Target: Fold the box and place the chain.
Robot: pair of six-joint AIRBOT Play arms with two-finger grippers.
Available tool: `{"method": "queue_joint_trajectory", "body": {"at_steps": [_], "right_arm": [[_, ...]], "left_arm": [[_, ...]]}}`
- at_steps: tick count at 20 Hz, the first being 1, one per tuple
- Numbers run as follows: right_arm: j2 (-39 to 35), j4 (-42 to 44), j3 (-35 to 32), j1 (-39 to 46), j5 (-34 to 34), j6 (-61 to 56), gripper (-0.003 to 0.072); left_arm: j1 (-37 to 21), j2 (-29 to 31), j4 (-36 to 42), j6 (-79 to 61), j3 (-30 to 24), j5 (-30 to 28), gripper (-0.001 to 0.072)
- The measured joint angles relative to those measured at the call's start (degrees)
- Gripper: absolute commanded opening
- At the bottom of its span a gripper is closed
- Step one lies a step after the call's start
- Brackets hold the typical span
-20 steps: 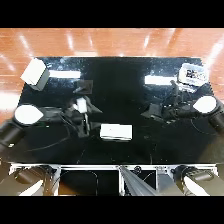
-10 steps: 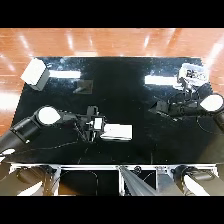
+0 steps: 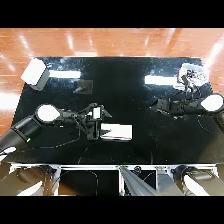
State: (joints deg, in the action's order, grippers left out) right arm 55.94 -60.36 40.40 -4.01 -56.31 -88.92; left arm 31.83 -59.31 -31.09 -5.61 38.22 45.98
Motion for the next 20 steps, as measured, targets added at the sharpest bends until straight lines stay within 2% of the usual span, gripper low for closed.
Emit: {"method": "queue_joint_trajectory", "body": {"at_steps": [9, 20], "right_arm": [[0.00, -0.11, 0.00, 0.00, 0.31, 0.04, 0.0714], [0.00, -1.18, 0.00, 0.00, 0.98, 0.04, 0.0715]], "left_arm": [[0.31, -2.73, -8.39, 6.60, -0.11, 2.23, 0.0634], [4.28, -5.68, -11.02, 7.50, -0.17, 1.97, 0.0634]]}}
